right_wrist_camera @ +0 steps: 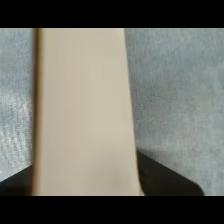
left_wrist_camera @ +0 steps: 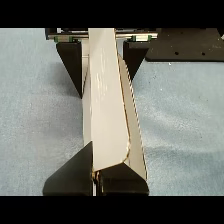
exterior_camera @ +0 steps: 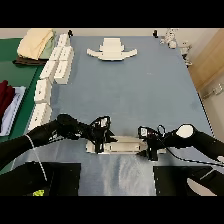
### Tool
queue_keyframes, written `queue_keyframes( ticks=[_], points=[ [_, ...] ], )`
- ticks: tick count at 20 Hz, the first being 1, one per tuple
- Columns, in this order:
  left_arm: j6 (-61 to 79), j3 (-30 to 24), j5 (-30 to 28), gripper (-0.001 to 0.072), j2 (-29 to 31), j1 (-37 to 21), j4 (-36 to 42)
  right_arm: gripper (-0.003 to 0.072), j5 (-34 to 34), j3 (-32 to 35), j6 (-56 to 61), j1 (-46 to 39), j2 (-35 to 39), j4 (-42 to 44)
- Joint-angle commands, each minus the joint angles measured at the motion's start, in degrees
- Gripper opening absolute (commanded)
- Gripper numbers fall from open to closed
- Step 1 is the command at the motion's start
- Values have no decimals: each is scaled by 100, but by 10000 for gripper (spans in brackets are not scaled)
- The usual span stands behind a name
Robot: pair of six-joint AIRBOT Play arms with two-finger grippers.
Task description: Fold the box.
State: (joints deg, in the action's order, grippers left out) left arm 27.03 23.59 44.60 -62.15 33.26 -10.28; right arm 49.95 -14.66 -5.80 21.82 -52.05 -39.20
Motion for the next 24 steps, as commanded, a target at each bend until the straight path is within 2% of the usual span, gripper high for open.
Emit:
queue_keyframes(
  ticks=[1, 5, 12, 16, 24],
  points=[
    [0, -2, -2, 14, -2, -2, 0, 571, 247, -74, 59, -7, 238, -87],
    [0, -2, -2, 14, -2, -2, -2, 569, 341, -92, 389, -7, 621, -240],
    [0, -2, -2, 14, -2, -2, -2, 569, 378, -85, 874, 0, 647, -402],
    [0, -2, -2, 14, -2, -2, -2, 569, 286, 59, 879, 44, 946, -472],
    [0, -2, -4, 13, -2, -2, 0, 569, 138, 170, 428, 44, 538, -212]
  ],
)
